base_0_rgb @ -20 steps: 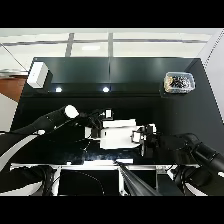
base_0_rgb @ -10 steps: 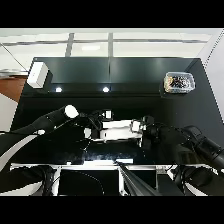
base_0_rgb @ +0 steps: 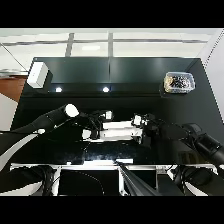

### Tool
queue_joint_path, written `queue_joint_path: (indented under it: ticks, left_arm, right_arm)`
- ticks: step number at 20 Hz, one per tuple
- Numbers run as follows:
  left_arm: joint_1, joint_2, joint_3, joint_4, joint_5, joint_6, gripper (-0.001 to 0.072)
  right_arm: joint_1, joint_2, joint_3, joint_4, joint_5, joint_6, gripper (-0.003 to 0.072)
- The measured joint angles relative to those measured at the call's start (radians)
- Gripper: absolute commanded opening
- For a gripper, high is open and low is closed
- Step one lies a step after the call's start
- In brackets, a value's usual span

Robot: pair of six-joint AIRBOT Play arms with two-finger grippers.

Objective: Fold the box and place the chain.

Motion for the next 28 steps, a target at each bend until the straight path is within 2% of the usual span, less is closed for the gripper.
queue_joint_path:
  ticks: [9, 15, 28]
  left_arm:
    - [-0.001, 0.009, 0.001, 0.045, -0.002, 0.001, 0.0026]
    - [-0.001, 0.010, 0.001, 0.053, -0.002, -0.002, 0.0027]
    - [-0.001, 0.010, 0.001, 0.056, 0.003, -0.002, 0.0027]
  right_arm:
    - [-0.002, -0.104, 0.024, 0.165, -0.043, -0.164, 0.0707]
    - [-0.002, -0.162, 0.025, 0.185, -0.074, -0.198, 0.0707]
    - [-0.002, -0.218, 0.019, 0.169, -0.050, -0.205, 0.0706]
